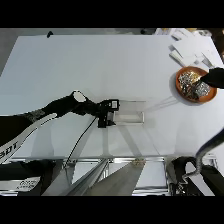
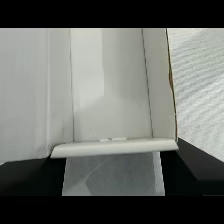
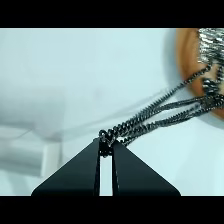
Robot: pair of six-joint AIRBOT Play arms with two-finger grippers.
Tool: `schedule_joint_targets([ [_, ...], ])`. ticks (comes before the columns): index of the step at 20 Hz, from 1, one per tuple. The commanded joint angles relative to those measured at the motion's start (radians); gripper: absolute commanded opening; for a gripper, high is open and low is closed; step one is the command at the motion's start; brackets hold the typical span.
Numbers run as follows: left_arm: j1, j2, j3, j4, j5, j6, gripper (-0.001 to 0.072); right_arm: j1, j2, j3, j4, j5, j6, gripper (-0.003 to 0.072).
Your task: Fold the box and place the chain.
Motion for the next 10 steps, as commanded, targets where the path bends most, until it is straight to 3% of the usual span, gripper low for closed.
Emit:
schedule_joint_targets([
  [1,0.001,0.001,0.000,0.000,0.000,0.000,0.0139,0.095,0.105,0.000,0.047,0.078,-0.014,0.0019],
  [7,0.001,0.001,0.000,0.000,0.000,0.000,0.0139,0.305,0.135,-0.011,0.117,0.103,0.004,0.0019],
  [10,0.001,0.001,0.000,0.000,0.000,0.000,0.0139,0.415,0.135,-0.082,0.122,0.034,0.010,0.0019],
])
